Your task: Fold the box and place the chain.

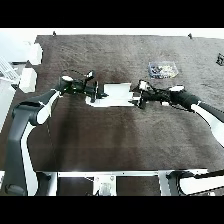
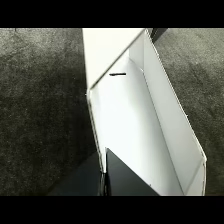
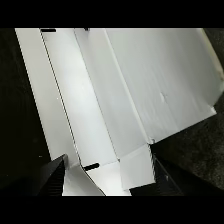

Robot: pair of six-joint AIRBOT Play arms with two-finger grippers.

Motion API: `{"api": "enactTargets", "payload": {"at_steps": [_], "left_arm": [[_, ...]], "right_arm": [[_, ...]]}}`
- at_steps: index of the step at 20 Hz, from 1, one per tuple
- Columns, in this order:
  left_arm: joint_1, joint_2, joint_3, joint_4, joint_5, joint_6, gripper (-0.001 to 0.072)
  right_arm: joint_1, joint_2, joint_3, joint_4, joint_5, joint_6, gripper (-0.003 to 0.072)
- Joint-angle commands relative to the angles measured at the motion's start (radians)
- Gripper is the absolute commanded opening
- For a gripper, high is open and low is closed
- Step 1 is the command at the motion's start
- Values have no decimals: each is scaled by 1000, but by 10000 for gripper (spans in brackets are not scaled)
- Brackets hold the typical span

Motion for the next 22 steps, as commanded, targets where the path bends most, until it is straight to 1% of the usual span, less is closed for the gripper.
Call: {"api": "enactTargets", "payload": {"at_steps": [1, 4, 9, 13, 16, 17, 22], "left_arm": [[0, 1, 1, 0, 0, 0, 23], [0, 1, 1, 0, 0, 0, 23], [0, 1, 1, 0, 0, 0, 23], [0, 1, 1, 0, 0, 0, 23], [0, 1, 1, 0, 0, 0, 23], [0, 1, 1, 0, -1, 0, 24], [0, 1, 1, 0, -1, 0, 24]], "right_arm": [[-35, -18, 24, 1, 92, 2, 615], [-55, -47, 53, -1, 129, 10, 615], [-56, -123, 138, -4, 214, 28, 615], [-58, -193, 228, -87, 290, 102, 615], [-58, -229, 274, -103, 318, 112, 615], [-58, -241, 288, -104, 344, 116, 615], [-58, -284, 315, -113, 398, 122, 615]]}}
